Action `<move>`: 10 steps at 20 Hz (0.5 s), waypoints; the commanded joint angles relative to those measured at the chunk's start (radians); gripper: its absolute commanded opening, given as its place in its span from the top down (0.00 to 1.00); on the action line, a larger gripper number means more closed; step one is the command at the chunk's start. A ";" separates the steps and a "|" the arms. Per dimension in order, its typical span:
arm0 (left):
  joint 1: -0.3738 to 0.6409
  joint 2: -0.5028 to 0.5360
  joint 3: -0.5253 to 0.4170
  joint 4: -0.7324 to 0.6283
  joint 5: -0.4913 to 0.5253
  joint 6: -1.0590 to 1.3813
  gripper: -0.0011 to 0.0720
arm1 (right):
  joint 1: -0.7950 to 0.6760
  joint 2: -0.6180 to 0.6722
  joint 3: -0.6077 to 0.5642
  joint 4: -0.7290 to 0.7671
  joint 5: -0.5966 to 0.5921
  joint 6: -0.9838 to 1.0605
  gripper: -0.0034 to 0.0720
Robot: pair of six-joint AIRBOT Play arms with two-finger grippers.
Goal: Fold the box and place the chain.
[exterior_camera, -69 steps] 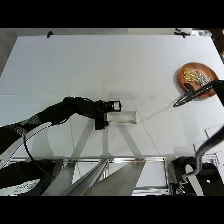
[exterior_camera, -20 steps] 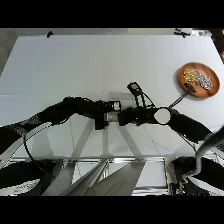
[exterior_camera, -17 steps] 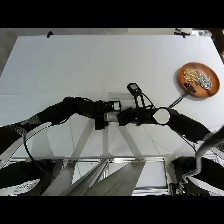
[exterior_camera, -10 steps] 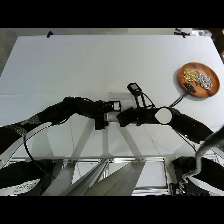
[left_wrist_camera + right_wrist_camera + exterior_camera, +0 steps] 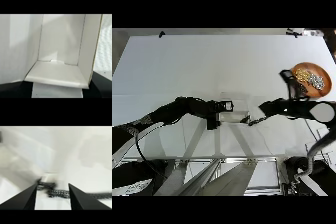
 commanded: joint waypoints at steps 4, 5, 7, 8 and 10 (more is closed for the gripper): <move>0.000 0.001 0.000 0.000 0.000 0.000 0.44 | -0.315 -0.026 0.000 -0.314 -0.005 0.216 0.32; 0.000 0.001 0.000 0.000 0.000 0.000 0.44 | -0.347 -0.068 0.000 -0.315 -0.031 0.230 0.32; 0.000 0.001 0.000 0.000 0.000 0.000 0.44 | -0.400 -0.165 0.000 -0.314 -0.109 0.267 0.32; 0.000 0.001 0.000 0.000 0.000 0.000 0.44 | -0.419 -0.212 0.000 -0.313 -0.145 0.274 0.32; 0.000 0.001 0.000 0.000 0.000 0.000 0.44 | -0.440 -0.291 0.000 -0.314 -0.211 0.294 0.32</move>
